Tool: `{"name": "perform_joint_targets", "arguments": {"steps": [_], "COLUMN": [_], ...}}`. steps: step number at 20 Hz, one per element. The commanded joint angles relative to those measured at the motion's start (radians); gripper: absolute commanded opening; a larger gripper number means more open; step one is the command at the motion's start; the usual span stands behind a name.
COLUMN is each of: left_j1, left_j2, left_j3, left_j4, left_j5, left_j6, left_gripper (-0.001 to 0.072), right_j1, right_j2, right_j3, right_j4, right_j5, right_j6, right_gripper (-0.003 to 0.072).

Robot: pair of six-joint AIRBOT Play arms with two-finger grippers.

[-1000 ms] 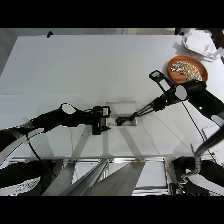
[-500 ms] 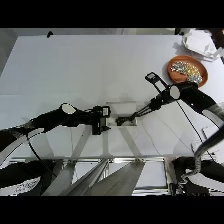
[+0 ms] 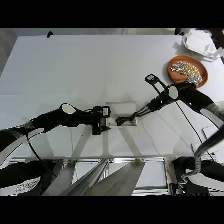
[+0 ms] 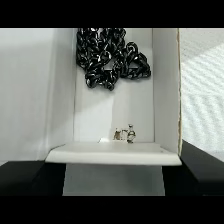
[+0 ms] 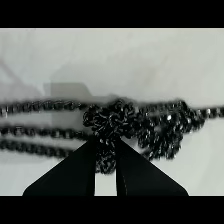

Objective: Fold the box and place the chain.

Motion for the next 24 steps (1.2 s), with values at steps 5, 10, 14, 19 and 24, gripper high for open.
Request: {"name": "perform_joint_targets", "arguments": {"steps": [5, 10, 14, 19, 24], "left_j1": [0.000, 0.000, 0.000, 0.000, 0.000], "left_j2": [0.001, 0.001, 0.001, 0.001, 0.001], "left_j3": [0.000, 0.000, 0.000, 0.000, 0.000], "left_j4": [0.000, 0.000, 0.000, 0.000, 0.000], "left_j5": [0.000, 0.000, 0.000, 0.000, 0.000], "left_j6": [0.000, 0.000, 0.000, 0.000, 0.000], "left_gripper": [0.0271, 0.0271, 0.0271, 0.0271, 0.0271], "right_j1": [0.000, 0.000, 0.000, 0.000, 0.001], "right_j2": [0.302, 0.593, 0.801, 0.906, 0.842], "right_j3": [0.001, 0.002, 0.002, 0.002, 0.001], "right_j4": [0.007, 0.056, 0.190, 0.366, 0.603], "right_j5": [0.108, 0.172, 0.166, 0.177, 0.177], "right_j6": [0.004, 0.003, -0.008, -0.009, -0.075], "right_gripper": [0.0012, 0.0011, 0.0011, 0.0012, 0.0012]}}
